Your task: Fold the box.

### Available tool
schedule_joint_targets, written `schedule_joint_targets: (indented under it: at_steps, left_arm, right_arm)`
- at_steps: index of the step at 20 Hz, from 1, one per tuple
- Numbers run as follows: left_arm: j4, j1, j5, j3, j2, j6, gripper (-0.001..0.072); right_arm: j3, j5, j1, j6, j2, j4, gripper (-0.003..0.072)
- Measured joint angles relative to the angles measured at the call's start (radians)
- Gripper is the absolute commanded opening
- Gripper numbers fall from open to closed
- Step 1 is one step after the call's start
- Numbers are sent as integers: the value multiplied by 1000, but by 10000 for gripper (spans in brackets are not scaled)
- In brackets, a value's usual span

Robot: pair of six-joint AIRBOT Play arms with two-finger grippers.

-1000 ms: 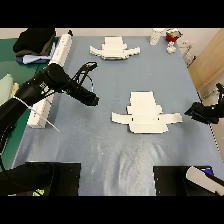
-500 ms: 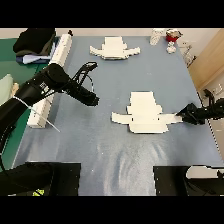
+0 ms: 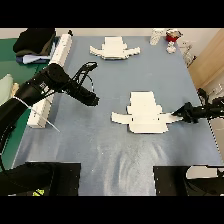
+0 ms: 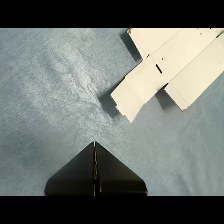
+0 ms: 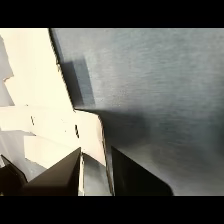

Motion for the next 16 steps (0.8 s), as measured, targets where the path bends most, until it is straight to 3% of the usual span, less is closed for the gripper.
schedule_joint_targets:
  at_steps: [1, 2, 3, 10, 13, 16]
  left_arm:
    - [0, 0, 0, 0, 0, 0, 15]
    - [0, 0, 0, 0, 0, 0, 15]
    - [0, 0, 0, 0, 0, 0, 16]
    - [0, 0, 0, 0, 0, 0, 15]
    - [0, 0, 0, 0, 0, 0, 15]
    - [0, 0, 15, 0, 0, 0, 15]
  right_arm:
    - [0, 0, 13, 0, 0, 2, 70]
    - [0, 0, 27, 0, -1, 4, 66]
    - [0, 0, 40, -2, -1, 5, 6]
    - [-35, 1, 97, 25, 33, 52, 5]
    - [-142, 35, 160, 35, 141, 87, 5]
    - [-297, 97, 230, 73, 327, 103, 5]
